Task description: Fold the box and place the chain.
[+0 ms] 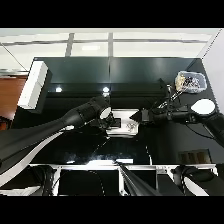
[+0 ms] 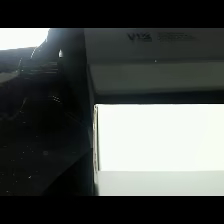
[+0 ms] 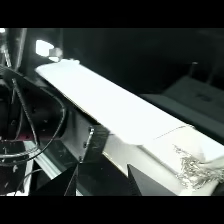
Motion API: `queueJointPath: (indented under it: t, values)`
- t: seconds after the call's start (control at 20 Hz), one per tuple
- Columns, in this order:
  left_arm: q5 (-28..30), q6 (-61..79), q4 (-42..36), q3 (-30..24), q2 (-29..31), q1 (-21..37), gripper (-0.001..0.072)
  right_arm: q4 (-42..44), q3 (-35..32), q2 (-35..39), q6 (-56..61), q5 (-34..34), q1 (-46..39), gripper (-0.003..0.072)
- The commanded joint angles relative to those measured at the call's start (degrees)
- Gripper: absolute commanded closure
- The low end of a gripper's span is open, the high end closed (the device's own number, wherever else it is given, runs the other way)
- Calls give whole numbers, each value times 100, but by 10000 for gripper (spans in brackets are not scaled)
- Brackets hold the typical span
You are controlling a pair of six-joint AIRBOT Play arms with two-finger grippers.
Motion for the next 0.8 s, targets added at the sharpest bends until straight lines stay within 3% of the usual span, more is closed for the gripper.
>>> queueJointPath:
  t: [0.0, 0.1, 0.2, 0.4, 0.45, 0.5, 0.6, 0.75]
  values:
    - [13, 2, 0, 4, 0, 0, 680, -420, 208, 11, -2, 472, -647, 320]
    - [15, 2, 0, 4, 0, 2, 680, -979, 354, 116, 0, 892, -1502, 320]
    - [15, 2, 0, 4, 0, 2, 679, -1873, 348, 151, 4, 719, -2347, 320]
    - [22, 2, 2, 4, 0, 2, 679, -3521, -125, 127, 1226, -1665, -3189, 320]
    - [22, 2, 2, 4, 0, 2, 679, -3604, -195, 13, 1646, -2149, -3217, 298]
    - [20, 2, 2, 4, 0, 2, 679, -3515, -186, -195, 1777, -2420, -3200, 20]
    - [31, 2, 2, 4, 0, 2, 680, -3407, 48, -857, 1794, -2691, -3108, -19]
    - [35, 2, 7, 4, 0, 2, 679, -3163, 1060, -2120, 2085, -2345, -3108, -16]
